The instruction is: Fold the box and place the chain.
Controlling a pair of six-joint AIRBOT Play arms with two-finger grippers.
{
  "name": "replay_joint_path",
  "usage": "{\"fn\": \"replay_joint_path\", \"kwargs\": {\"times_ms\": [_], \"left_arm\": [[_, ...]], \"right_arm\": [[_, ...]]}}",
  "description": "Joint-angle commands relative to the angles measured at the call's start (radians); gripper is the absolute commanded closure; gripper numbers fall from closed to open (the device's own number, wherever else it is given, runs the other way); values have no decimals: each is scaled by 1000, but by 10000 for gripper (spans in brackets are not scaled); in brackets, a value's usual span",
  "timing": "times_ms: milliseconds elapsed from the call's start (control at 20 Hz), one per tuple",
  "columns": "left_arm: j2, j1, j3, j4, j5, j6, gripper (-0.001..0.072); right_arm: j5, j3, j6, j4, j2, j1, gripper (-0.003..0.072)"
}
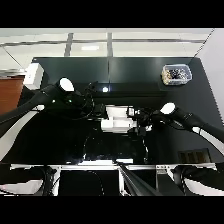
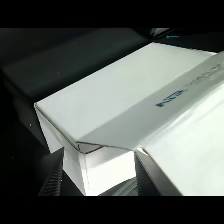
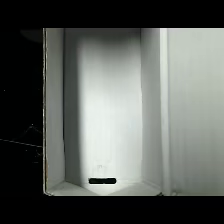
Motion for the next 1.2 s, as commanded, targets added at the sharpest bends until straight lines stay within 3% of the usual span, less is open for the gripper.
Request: {"fn": "replay_joint_path", "kwargs": {"times_ms": [0,200,850,900,1150], "left_arm": [[0,-21,5,55,1,-75,215],[0,-46,5,152,19,-146,222],[-1,-48,5,158,81,-150,227],[-1,-54,5,163,81,-154,267],[0,-123,5,305,83,-283,302]], "right_arm": [[0,0,0,1,-1,1,549],[0,0,0,1,-1,1,550],[0,0,1,1,-1,1,550],[-1,0,1,1,-1,1,549],[-3,0,3,1,-1,1,549]]}}
